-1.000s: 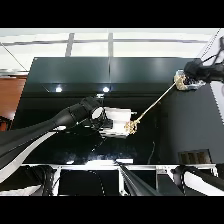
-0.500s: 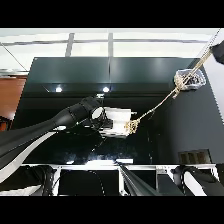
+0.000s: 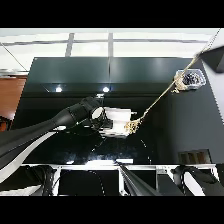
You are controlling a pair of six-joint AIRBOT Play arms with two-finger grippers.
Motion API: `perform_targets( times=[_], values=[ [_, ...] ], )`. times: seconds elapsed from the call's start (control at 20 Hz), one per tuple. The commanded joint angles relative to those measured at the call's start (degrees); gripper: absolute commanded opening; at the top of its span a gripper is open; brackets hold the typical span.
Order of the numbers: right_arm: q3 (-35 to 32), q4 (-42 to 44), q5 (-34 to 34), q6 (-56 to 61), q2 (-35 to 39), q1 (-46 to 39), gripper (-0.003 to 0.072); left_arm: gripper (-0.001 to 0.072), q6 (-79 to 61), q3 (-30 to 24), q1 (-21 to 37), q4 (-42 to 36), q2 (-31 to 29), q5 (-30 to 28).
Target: Fold the box and place the chain.
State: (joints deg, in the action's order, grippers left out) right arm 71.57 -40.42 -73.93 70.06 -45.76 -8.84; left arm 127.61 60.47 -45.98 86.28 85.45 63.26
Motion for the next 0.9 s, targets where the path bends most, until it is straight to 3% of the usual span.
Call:
perform_targets(
  times=[0.0,0.3,0.6,0.85],
  values=[
    [-6.5,1.7,-7.5,-1.4,0.1,4.4,0.0021,0.0034,0.0,0.0,0.0,0.0,0.0,-0.1],
    [-18.3,3.2,6.3,-1.6,-0.2,15.4,0.0019,0.0034,0.0,0.0,0.0,0.0,0.0,-0.2],
    [-19.2,4.8,9.0,-1.4,-1.5,22.2,0.0014,0.0034,0.0,0.0,0.0,0.0,0.0,-0.2],
    [-19.2,9.4,11.6,-2.4,-7.6,25.8,0.0014,0.0034,0.0,0.0,0.0,0.0,0.0,-0.2]
  ],
)
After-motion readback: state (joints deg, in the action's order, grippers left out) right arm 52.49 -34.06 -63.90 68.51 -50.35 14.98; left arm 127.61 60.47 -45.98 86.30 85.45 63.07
